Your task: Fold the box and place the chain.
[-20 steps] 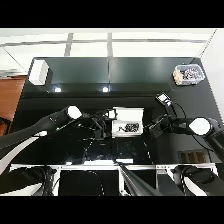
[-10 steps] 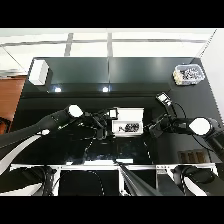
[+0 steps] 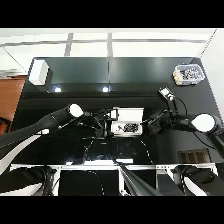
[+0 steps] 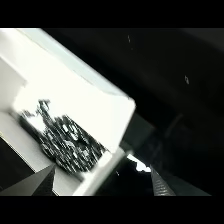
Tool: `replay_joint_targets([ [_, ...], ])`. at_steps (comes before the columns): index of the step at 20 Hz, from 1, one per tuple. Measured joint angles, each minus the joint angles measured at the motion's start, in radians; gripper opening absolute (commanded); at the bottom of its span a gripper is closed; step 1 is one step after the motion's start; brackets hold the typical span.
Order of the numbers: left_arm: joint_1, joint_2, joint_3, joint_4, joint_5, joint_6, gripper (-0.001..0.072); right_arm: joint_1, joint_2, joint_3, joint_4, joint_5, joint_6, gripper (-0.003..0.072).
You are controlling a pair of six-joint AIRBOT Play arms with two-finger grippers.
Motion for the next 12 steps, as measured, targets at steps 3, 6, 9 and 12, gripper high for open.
replay_joint_targets([
  [3,0.000,0.000,0.000,0.004,0.000,-0.003,0.0337,0.000,0.000,0.043,0.032,-0.013,0.003,0.0720],
  [6,0.000,0.000,0.000,0.007,0.000,-0.003,0.0337,-0.002,-0.001,0.085,0.041,-0.052,0.035,0.0720],
  [9,0.000,0.000,0.000,0.008,0.001,-0.003,0.0337,-0.019,-0.011,0.103,0.046,-0.118,0.060,0.0720],
  [12,0.000,0.000,0.000,0.010,0.001,-0.004,0.0337,-0.039,-0.048,0.118,0.069,-0.179,0.075,0.0719],
])
